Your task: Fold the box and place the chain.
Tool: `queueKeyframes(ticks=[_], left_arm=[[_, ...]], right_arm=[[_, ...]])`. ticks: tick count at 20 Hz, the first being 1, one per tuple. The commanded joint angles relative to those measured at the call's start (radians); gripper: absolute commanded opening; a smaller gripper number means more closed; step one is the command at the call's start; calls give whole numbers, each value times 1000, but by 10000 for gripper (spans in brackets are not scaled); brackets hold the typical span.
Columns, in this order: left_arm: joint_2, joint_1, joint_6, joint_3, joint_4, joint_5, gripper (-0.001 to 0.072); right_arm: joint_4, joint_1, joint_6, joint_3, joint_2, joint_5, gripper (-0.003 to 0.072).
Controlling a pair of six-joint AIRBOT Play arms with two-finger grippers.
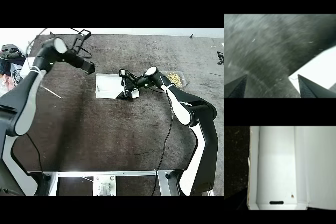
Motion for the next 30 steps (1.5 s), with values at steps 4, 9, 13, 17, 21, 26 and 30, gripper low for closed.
queueKeyframes(ticks=[4, 9, 13, 17, 21, 26, 30], left_arm=[[-118, 153, 608, -54, -542, -172, 715], [-252, 156, 957, -54, -599, -287, 718], [-275, 156, 1088, -54, -559, -327, 720], [-285, 142, 1195, -54, -579, -331, 720], [-317, 134, 1213, -54, -580, -351, 720], [-320, 134, 1257, -54, -592, -362, 720], [-320, 132, 1257, -54, -653, -367, 720]], right_arm=[[0, 0, 1, 0, 0, 0, 468], [0, 0, 0, 0, 0, 1, 468], [0, 0, 1, 0, 0, 0, 468], [0, 0, 0, 0, 0, 0, 468], [0, 0, 1, 1, 0, 1, 468], [0, 0, 0, 0, 0, 0, 468], [0, 0, 0, 0, 0, 0, 468]])
